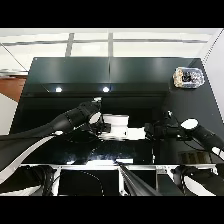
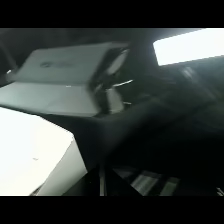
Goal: Fold the box and place the chain.
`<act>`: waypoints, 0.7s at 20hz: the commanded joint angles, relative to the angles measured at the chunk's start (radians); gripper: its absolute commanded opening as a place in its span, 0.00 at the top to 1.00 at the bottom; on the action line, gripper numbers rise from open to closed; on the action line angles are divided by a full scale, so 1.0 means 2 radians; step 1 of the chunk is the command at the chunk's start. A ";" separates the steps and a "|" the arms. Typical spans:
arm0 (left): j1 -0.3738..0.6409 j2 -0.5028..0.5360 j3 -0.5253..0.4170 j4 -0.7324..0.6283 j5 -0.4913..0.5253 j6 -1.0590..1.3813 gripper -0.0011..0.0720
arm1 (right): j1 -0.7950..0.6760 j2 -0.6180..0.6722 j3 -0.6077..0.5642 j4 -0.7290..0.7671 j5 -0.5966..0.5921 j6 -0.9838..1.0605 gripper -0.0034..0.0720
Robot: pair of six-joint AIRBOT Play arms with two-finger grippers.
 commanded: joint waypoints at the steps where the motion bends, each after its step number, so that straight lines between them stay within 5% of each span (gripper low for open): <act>1: 0.000 0.000 0.001 0.000 -0.001 0.000 0.94 | 0.016 -0.021 0.010 0.053 0.007 -0.036 0.89; 3: 0.000 0.000 0.001 0.000 0.000 0.000 0.94 | 0.016 -0.021 0.021 0.051 0.034 -0.045 0.75; 4: 0.000 0.000 0.001 0.000 -0.001 0.000 0.94 | 0.016 -0.021 0.029 0.051 0.054 -0.055 0.57; 5: 0.000 0.000 0.001 0.000 -0.001 0.000 0.94 | 0.016 -0.021 0.038 0.051 0.074 -0.063 0.23; 6: 0.000 0.000 0.001 0.000 -0.001 0.000 0.94 | 0.016 -0.021 0.047 0.050 0.090 -0.071 0.02; 14: 0.000 0.000 0.001 0.000 -0.001 0.000 0.94 | 0.072 -0.021 0.080 0.051 0.069 -0.051 0.03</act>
